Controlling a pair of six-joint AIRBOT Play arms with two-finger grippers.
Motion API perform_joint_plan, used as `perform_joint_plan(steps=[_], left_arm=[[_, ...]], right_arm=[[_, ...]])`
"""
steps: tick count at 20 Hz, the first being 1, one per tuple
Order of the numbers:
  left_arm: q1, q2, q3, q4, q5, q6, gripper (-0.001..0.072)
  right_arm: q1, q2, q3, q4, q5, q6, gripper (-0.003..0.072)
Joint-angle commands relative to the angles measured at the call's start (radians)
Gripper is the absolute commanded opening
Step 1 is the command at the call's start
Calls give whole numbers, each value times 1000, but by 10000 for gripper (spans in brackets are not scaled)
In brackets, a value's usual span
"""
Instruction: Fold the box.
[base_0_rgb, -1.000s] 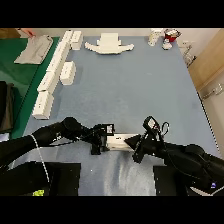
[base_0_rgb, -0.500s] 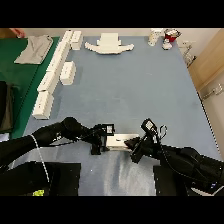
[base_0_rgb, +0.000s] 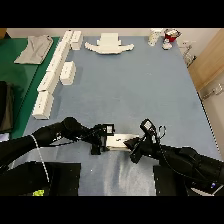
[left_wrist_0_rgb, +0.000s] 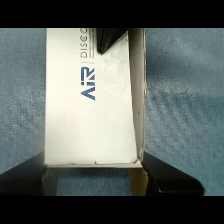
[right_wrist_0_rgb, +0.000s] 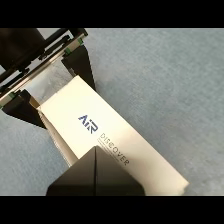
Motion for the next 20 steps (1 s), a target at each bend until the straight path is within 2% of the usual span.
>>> perform_joint_plan(steps=[1, 5, 9, 15, 20], left_arm=[[1, 1, 1, 0, 0, 0, 457], [1, 1, 1, 0, 0, 0, 457], [1, 1, 1, 0, 0, 0, 457], [1, 1, 1, 0, 0, 0, 457], [1, 1, 1, 0, 0, 0, 457]], right_arm=[[1, 40, 5, -40, 5, -1, 4], [0, 98, 37, -138, 2, -3, 5], [-32, 101, 82, -239, -42, -2, 4], [-216, 38, 200, -348, -286, 55, 4], [-424, -148, 425, -367, -568, 156, 4]])
